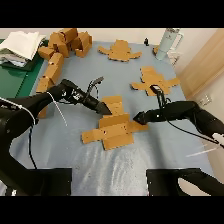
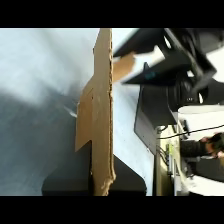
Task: Fold the box.
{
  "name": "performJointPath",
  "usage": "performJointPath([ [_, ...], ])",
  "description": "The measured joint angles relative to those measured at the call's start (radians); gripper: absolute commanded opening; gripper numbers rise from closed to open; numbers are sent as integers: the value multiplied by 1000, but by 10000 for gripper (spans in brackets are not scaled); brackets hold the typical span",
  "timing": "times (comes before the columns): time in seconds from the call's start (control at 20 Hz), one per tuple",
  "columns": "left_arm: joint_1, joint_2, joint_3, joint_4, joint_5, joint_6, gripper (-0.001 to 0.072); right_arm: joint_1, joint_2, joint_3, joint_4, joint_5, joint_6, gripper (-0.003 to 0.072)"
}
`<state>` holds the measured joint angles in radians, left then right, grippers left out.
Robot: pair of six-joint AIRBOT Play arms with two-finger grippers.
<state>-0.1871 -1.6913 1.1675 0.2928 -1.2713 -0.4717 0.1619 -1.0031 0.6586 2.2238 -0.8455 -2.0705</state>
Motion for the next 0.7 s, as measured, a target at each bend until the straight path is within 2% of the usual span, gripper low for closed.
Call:
performJointPath([
  [0.05, -18, 26, -13, 2, 21, 31, 9, -17, 0, 24, -22, -1, 27, 438],
  [0.1, -36, 55, -29, 3, 45, 68, 10, -31, 0, 49, -40, -3, 55, 306],
  [0.15, -59, 85, -51, 0, 80, 112, 10, -40, 0, 69, -51, -6, 77, 120],
  [0.2, -80, 113, -74, 2, 110, 156, 10, -49, 0, 85, -63, -9, 96, 9],
  [0.5, -172, 193, -209, -2, 275, 383, 10, -66, 0, 121, -40, -4, 142, 7],
  [0.7, -233, 203, -245, -4, 349, 467, 10, -66, 0, 126, -21, 16, 150, 7],
])
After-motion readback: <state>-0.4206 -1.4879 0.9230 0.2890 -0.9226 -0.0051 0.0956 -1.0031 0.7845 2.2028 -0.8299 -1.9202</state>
